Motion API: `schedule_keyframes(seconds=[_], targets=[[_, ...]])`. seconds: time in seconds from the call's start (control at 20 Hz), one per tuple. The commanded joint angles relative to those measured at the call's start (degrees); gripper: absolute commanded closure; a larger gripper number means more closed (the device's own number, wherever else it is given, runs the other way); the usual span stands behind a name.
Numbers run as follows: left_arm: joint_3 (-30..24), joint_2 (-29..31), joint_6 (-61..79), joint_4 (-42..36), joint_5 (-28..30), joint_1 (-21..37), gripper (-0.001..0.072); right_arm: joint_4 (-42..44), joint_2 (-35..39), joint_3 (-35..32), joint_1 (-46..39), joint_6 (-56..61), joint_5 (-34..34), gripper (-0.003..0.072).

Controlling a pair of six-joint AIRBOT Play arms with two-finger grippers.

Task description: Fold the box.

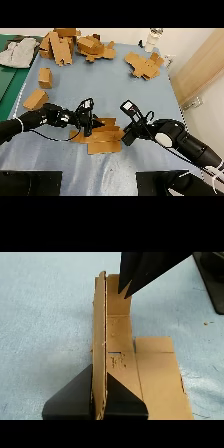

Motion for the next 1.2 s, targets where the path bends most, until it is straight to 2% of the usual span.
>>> schedule_keyframes(seconds=[0.0, 0.05, 0.15, 0.3, 0.45, 0.5, 0.55, 0.65, 0.7, 0.75, 1.0, 1.15], targets=[[-0.02, -0.02, 0.07, -0.15, 0.33, 0.04, 0.0696, -5.95, 0.26, 0.02, 3.80, 2.03, 2.99, 0.0611], [-0.02, -0.02, 0.09, -0.15, 0.31, 0.04, 0.0696, -8.72, 0.74, 0.00, 5.60, 2.97, 4.39, 0.0648], [-0.02, -0.02, 0.09, -0.15, -0.24, 0.02, 0.0696, -11.39, 3.10, -1.36, 9.62, 3.48, 5.77, 0.0647], [-0.02, -0.02, 0.09, -0.15, -0.26, 0.02, 0.0696, -8.57, 8.96, -6.71, 15.32, 2.51, 5.88, 0.0641], [-0.02, -0.02, 0.09, -0.13, -0.24, 0.02, 0.0696, 3.65, 12.44, -12.33, 21.03, -7.76, 5.79, 0.0439], [-0.02, -0.02, 0.09, -0.17, -0.24, 0.02, 0.0696, 4.24, 12.35, -14.03, 22.16, -10.97, 4.98, 0.0306], [-0.02, -0.02, 0.09, -0.15, -0.26, 0.02, 0.0696, 2.67, 11.82, -15.69, 22.45, -14.05, 2.49, 0.0260], [-0.02, -0.02, 0.09, -0.17, -0.26, 0.02, 0.0696, -1.88, 9.62, -17.25, 22.45, -18.51, -4.52, 0.0258], [-0.02, -0.02, 0.09, -0.15, -0.26, 0.02, 0.0696, -3.80, 8.22, -17.18, 22.45, -19.23, -7.43, 0.0223], [-0.02, -0.02, 0.09, -0.15, -0.28, 0.02, 0.0696, -5.38, 6.73, -17.07, 22.45, -19.30, -10.05, 0.0224], [-0.02, -0.02, 0.07, -0.15, -0.31, -0.02, 0.0696, -10.47, 2.05, -16.96, 22.45, -19.28, -18.64, 0.0224], [-0.02, -0.02, 0.04, -0.15, -0.35, -0.09, 0.0696, -10.47, 2.05, -16.96, 22.43, -19.26, -20.48, 0.0224]])
